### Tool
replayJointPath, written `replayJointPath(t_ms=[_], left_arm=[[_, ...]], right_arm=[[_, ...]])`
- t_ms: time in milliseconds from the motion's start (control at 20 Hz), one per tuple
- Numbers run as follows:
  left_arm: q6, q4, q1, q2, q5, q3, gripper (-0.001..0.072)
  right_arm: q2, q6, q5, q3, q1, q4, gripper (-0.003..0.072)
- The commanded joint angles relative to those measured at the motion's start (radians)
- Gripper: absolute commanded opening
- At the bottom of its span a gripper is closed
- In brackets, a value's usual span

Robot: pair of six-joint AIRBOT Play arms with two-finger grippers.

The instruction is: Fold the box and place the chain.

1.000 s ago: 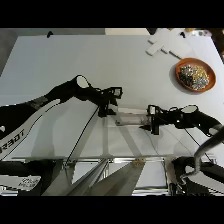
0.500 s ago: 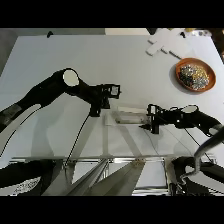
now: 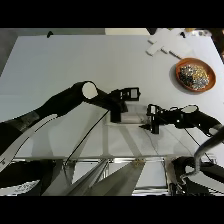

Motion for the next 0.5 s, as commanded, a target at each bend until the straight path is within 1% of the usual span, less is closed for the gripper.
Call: replayJointPath(t_ms=[0,50,100,300,450], left_arm=[[-0.230,-0.057,-0.013,-0.060,0.321,0.000,0.0003],[-0.229,-0.060,-0.014,-0.071,0.356,0.000,0.0003],[-0.227,-0.060,-0.014,-0.082,0.368,0.000,0.0004],[-0.224,-0.060,-0.013,-0.140,0.312,0.000,0.0008],[-0.221,-0.059,-0.013,-0.140,0.303,0.000,0.0008]], right_arm=[[0.000,0.000,0.002,0.000,0.000,0.000,0.0316],[0.000,0.000,0.002,0.000,0.000,0.000,0.0316],[0.000,0.000,0.002,0.000,0.000,0.000,0.0316],[0.000,0.000,0.002,0.000,0.000,0.000,0.0316],[0.000,0.000,0.002,0.000,0.000,0.000,0.0316]])
